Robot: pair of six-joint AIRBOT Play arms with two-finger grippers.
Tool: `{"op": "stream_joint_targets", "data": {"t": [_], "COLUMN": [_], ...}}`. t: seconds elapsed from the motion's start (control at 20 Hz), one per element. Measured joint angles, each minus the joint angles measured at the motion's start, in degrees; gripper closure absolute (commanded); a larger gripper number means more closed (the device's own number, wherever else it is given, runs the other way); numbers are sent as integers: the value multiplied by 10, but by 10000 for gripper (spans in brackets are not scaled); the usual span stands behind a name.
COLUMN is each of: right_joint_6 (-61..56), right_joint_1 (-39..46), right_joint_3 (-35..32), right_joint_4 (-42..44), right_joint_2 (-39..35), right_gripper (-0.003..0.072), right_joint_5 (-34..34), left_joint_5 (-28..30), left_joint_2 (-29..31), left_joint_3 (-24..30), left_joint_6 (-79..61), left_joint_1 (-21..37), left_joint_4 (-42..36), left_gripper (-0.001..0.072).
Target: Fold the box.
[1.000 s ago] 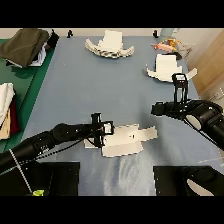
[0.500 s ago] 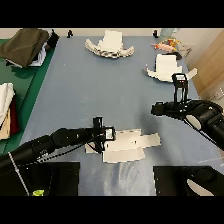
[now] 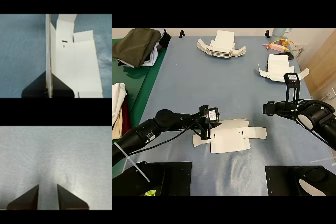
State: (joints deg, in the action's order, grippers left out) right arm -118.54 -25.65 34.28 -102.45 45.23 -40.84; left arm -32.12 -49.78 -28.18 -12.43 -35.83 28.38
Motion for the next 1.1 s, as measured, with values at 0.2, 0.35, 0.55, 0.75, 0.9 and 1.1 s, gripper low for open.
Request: {"op": "stream_joint_targets", "data": {"t": [0.2,0.35,0.55,0.75,0.9,1.1], "right_joint_6": [0,0,0,0,0,0], "right_joint_1": [0,0,0,0,0,0], "right_joint_3": [0,0,0,0,0,0], "right_joint_4": [9,13,16,17,19,20], "right_joint_2": [6,9,11,12,12,12], "right_gripper": [347,347,346,346,346,346], "right_joint_5": [14,18,21,21,21,21], "left_joint_5": [7,24,35,66,85,102], "left_joint_2": [-8,-8,-8,-8,-8,-8], "left_joint_3": [-2,0,11,22,29,41], "left_joint_6": [-18,-29,-40,-48,-50,-47], "left_joint_1": [3,-11,-33,-58,-75,-85], "left_joint_4": [2,1,-1,-1,-2,-3], "left_gripper": [696,696,697,697,697,695]}}
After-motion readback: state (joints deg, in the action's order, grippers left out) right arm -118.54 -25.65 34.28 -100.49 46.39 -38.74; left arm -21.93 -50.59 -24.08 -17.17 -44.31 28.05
